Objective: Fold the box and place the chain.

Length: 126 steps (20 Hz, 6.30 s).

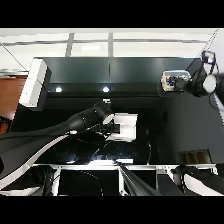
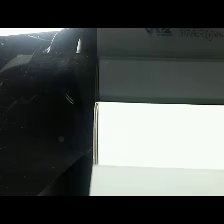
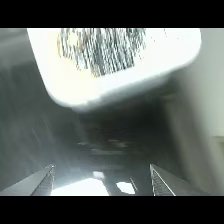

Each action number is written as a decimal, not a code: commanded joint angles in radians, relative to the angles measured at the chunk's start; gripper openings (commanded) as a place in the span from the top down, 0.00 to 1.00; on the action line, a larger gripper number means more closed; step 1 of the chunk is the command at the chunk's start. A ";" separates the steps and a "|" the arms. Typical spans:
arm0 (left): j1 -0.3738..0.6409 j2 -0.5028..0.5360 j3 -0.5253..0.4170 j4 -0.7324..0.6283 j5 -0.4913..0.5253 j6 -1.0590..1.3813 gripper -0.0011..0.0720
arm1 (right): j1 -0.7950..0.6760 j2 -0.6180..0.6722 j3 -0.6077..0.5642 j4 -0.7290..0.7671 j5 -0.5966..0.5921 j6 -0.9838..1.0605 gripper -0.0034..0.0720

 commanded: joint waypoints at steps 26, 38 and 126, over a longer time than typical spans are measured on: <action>0.004 0.000 0.001 0.007 0.000 0.000 0.94 | -0.141 -0.731 0.763 -0.040 0.303 0.600 0.16; 0.004 0.000 0.001 0.004 -0.001 0.000 0.94 | -0.145 -0.757 0.763 -0.041 0.291 0.564 0.58; 0.004 0.000 0.001 0.003 0.007 0.000 0.94 | 0.277 0.415 -0.430 1.072 0.165 -0.763 0.94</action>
